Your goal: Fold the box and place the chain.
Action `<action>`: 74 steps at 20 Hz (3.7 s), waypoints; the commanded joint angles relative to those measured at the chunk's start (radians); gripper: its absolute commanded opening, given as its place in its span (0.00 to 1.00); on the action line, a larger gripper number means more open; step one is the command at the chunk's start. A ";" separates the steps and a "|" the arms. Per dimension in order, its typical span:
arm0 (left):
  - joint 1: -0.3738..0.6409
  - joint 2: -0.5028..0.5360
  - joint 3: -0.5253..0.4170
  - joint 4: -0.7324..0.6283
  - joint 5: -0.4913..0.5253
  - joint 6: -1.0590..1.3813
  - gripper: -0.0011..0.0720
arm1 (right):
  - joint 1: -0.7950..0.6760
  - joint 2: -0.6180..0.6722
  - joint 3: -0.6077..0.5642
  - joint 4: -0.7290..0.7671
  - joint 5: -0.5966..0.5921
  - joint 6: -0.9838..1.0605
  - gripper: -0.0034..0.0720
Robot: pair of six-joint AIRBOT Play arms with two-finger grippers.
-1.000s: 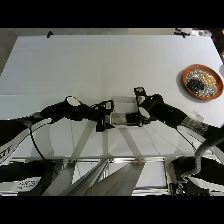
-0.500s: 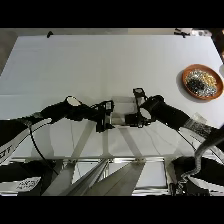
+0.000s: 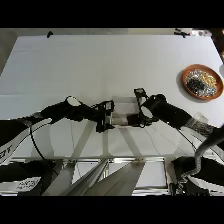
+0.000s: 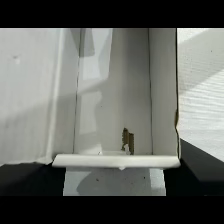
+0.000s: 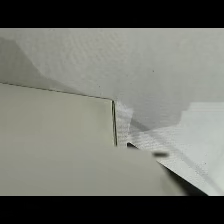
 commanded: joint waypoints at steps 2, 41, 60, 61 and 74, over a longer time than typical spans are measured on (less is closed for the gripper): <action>0.000 0.000 0.000 0.000 0.001 0.000 0.55 | -0.029 0.001 0.000 -0.003 0.008 -0.004 0.24; 0.000 0.000 0.000 0.000 0.000 0.000 0.55 | -0.038 0.063 0.000 0.034 -0.047 -0.096 0.64; 0.000 0.000 0.000 0.000 0.001 0.000 0.55 | -0.263 0.496 0.028 0.179 -0.135 -0.541 0.58; 0.000 0.000 0.000 0.000 0.001 0.000 0.55 | -0.327 0.494 0.045 0.258 -0.146 -0.625 0.58; 0.000 0.000 0.000 0.000 0.001 0.000 0.55 | -1.086 0.184 0.186 0.301 -0.340 -0.865 0.61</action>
